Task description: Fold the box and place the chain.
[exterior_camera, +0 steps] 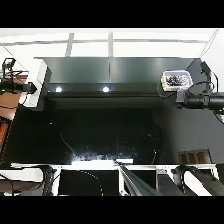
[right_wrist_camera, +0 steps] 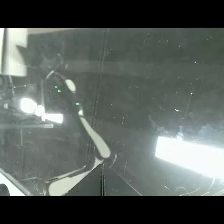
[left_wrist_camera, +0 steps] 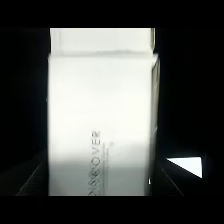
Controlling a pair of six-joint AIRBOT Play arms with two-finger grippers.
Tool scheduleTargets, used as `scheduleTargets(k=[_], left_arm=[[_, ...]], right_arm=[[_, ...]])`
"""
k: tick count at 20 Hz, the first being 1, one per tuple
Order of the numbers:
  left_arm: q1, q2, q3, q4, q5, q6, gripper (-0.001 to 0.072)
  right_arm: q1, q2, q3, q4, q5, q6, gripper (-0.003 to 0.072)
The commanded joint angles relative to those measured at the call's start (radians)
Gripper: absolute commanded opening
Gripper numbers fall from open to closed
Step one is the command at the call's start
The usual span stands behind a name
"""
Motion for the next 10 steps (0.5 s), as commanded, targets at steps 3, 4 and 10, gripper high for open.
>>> scheduleTargets(k=[3, 4, 10], left_arm=[[-0.007, 0.043, 0.082, 0.047, -0.115, -0.065, 0.0707], [-0.007, 0.07, 0.109, 0.046, -0.187, -0.082, 0.0707], [-0.052, 0.258, 0.196, 0.225, -0.61, -0.465, 0.0425]], right_arm=[[-0.001, 0.001, 0.0, 0.0, 0.03, 0.011, 0.0012], [-0.001, 0.001, 0.0, 0.0, 0.036, 0.011, 0.0012], [-0.005, 0.005, 0.069, -0.217, 0.135, 0.08, 0.0012]])
